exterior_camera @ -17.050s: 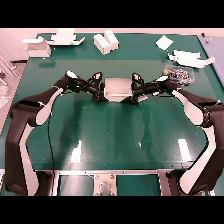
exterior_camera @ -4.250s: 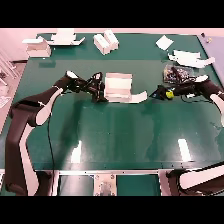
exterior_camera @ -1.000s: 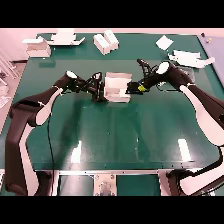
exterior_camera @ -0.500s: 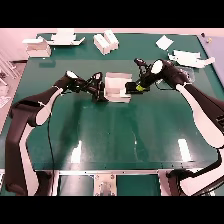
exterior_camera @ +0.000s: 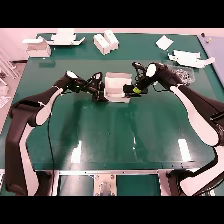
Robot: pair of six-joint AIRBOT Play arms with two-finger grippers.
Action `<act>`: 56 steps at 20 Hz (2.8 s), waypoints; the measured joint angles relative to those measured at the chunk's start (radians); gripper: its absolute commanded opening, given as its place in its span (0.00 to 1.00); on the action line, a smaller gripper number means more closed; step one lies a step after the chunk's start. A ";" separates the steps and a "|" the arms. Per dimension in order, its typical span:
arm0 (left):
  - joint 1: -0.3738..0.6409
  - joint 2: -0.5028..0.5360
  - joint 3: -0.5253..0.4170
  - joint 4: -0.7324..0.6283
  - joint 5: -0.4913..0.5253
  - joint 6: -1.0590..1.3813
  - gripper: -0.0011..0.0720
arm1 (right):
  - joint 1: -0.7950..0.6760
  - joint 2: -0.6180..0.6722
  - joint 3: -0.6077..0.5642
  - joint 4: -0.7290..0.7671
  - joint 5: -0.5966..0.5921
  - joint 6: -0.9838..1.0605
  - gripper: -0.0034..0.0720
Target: Fold the box and place the chain.
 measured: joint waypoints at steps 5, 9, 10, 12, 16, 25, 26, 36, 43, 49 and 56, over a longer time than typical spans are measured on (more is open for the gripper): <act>0.001 0.000 0.000 0.000 0.001 0.000 0.57 | 0.008 -0.017 0.013 -0.007 -0.042 0.027 0.50; 0.002 0.000 0.000 0.000 0.002 0.000 0.57 | 0.012 -0.042 0.038 -0.006 -0.053 0.050 0.43; 0.002 0.000 0.000 0.000 0.002 0.000 0.57 | 0.012 -0.050 0.045 -0.006 -0.055 0.054 0.43; 0.002 0.000 0.000 0.000 0.002 0.000 0.57 | 0.013 -0.058 0.055 -0.007 -0.055 0.068 0.43; 0.002 0.000 0.000 0.000 0.002 0.001 0.57 | 0.013 -0.065 0.067 -0.018 -0.044 0.101 0.42; -0.001 0.000 0.000 0.001 -0.008 0.002 0.57 | 0.016 -0.068 0.096 -0.061 0.030 0.132 0.74; -0.001 0.000 0.000 0.001 -0.008 0.002 0.57 | 0.014 -0.068 0.105 -0.069 0.034 0.132 0.74; 0.000 0.000 0.000 0.001 -0.004 0.000 0.57 | 0.013 -0.073 0.137 -0.099 0.068 0.136 0.73; 0.000 0.000 0.000 0.001 -0.003 -0.001 0.57 | 0.027 -0.108 0.164 -0.131 0.104 0.171 0.60; 0.000 0.000 0.000 0.001 -0.003 -0.002 0.57 | 0.058 -0.161 0.255 -0.192 0.192 0.190 0.58; 0.000 0.000 0.000 0.001 -0.003 -0.002 0.57 | 0.075 -0.189 0.295 -0.237 0.258 0.211 0.37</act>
